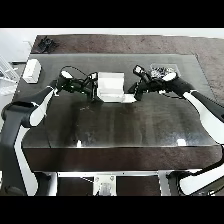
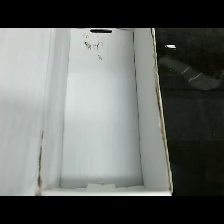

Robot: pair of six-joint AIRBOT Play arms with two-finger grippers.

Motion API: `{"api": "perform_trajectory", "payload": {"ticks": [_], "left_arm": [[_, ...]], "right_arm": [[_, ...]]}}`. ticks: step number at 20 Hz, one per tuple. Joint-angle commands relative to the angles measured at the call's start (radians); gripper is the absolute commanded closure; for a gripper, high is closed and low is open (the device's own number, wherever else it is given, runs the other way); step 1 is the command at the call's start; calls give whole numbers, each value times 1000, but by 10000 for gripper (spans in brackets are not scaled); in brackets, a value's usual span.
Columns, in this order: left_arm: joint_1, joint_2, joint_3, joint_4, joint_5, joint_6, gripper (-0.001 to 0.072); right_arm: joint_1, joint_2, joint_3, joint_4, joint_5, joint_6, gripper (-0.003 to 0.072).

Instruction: Fold the box and place the chain.

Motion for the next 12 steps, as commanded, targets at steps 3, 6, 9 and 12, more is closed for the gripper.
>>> {"api": "perform_trajectory", "payload": {"ticks": [3, 6, 9, 12], "left_arm": [[0, 0, 0, 0, 0, 0, 283], [0, 0, 0, 1, 0, 0, 283], [0, 0, 0, 0, 1, 1, 282], [0, 0, 0, 0, 1, 1, 282]], "right_arm": [[-17, 125, 1, -77, -2, 244, 680], [-107, 155, -4, -119, 21, 583, 680], [-236, 153, -32, -121, 59, 828, 680], [-293, 131, -59, -121, 92, 935, 681]]}}
